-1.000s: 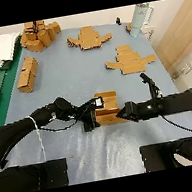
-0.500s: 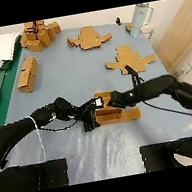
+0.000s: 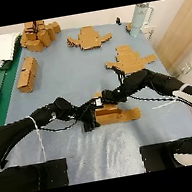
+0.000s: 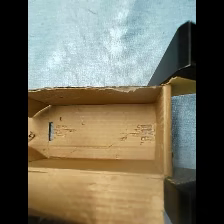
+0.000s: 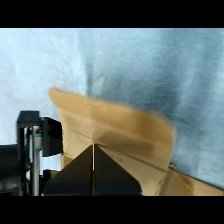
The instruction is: Fold the box.
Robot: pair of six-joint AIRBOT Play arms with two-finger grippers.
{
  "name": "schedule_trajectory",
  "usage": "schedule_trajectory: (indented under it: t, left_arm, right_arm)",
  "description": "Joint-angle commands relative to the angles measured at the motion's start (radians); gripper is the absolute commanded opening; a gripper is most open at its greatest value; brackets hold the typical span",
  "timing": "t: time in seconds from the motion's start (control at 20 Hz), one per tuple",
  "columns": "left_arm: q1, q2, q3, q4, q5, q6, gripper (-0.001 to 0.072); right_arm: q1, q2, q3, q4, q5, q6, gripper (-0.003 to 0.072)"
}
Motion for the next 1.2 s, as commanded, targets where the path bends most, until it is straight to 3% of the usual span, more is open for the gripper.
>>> schedule_trajectory:
  t: [0.0,0.55,0.8,1.15]
  left_arm:
    - [0.000,0.000,0.001,0.000,0.000,0.000,0.0490]
    - [0.000,0.000,0.001,0.000,0.000,0.000,0.0491]
    - [0.000,0.000,0.001,0.000,0.000,0.000,0.0490]
    - [0.000,0.000,0.001,0.000,0.000,0.000,0.0490]
  right_arm:
    - [0.002,-0.059,0.006,-0.009,-0.006,-0.029,0.0006]
    - [0.001,-0.086,-0.008,-0.008,-0.003,-0.066,0.0005]
    - [0.000,-0.029,0.061,-0.017,-0.048,-0.126,0.0005]
    - [0.002,0.208,0.060,-0.325,-0.240,-0.122,0.0004]
